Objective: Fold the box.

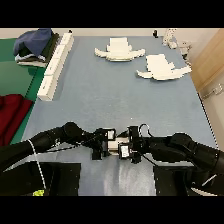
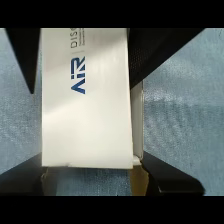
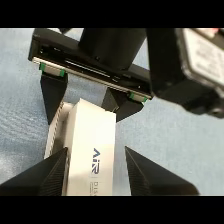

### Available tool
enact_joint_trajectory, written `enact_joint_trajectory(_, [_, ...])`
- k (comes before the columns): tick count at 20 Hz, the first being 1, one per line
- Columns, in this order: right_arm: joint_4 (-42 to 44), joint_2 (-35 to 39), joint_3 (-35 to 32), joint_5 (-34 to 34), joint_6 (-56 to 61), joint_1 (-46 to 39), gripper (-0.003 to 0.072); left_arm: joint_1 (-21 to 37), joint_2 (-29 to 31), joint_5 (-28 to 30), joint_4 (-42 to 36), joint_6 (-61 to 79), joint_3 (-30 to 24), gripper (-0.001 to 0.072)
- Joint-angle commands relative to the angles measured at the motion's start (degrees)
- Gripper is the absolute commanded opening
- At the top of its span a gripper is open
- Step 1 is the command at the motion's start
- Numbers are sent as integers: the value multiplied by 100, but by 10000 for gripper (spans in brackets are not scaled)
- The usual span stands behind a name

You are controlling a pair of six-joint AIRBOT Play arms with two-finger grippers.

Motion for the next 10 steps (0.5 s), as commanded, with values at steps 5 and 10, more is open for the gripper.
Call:
enact_joint_trajectory(5, [144, -17, -2, -105, 2, 0, 523, -2, 2, 0, -2, -2, 7, 452])
enact_joint_trajectory(10, [173, -17, -4, -149, 35, 0, 524, -2, 2, 0, -2, -2, 7, 452])
